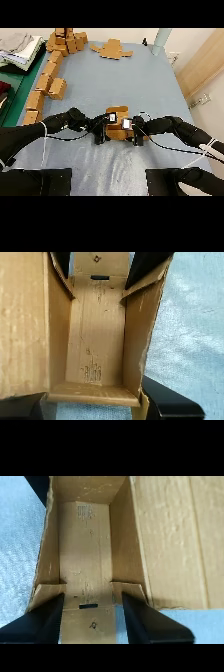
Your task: Fold the box.
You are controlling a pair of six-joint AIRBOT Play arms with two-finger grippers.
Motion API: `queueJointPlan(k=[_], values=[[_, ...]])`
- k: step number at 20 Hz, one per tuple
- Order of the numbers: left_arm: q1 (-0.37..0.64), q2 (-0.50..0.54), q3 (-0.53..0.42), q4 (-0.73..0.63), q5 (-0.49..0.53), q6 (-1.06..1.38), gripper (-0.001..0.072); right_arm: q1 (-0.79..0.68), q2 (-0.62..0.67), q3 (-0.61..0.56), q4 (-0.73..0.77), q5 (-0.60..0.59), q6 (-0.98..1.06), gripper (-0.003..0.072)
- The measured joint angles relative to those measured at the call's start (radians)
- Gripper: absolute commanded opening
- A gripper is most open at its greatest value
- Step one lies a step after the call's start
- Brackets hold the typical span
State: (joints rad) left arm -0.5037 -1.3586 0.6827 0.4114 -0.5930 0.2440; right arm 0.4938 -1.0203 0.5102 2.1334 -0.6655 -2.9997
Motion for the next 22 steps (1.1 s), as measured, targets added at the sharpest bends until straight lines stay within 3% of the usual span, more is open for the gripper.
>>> queueJointPlan(k=[3, 4, 10, 12, 14, 16, 22], values=[[0.0, 0.0, 0.0, -0.002, 0.0, -0.002, 0.0521, -0.002, 0.019, 0.005, -0.056, -0.014, 0.106, 0.0063], [0.0, 0.0, 0.0, -0.002, 0.0, -0.002, 0.0521, -0.002, 0.037, 0.013, -0.116, -0.042, 0.198, 0.0002], [0.0, 0.0, 0.0, -0.001, 0.0, -0.002, 0.0521, -0.05, 0.191, 0.065, -0.689, -0.257, 0.995, 0.0002], [0.0, 0.0, 0.0, -0.001, 0.0, -0.001, 0.0521, -0.133, 0.201, 0.068, -0.785, -0.33, 1.214, 0.0003], [0.0, 0.0, 0.0, 0.0, -0.001, -0.001, 0.0521, -0.234, 0.179, 0.059, -0.749, -0.372, 1.341, 0.0003], [0.0, 0.0, 0.0, 0.0, 0.0, -0.001, 0.0521, -0.31, 0.135, 0.048, -0.621, -0.378, 1.373, 0.0002], [0.0, 0.0, 0.0, 0.0, -0.001, 0.0, 0.0521, -0.383, 0.025, 0.035, -0.248, -0.325, 1.262, 0.0002]])
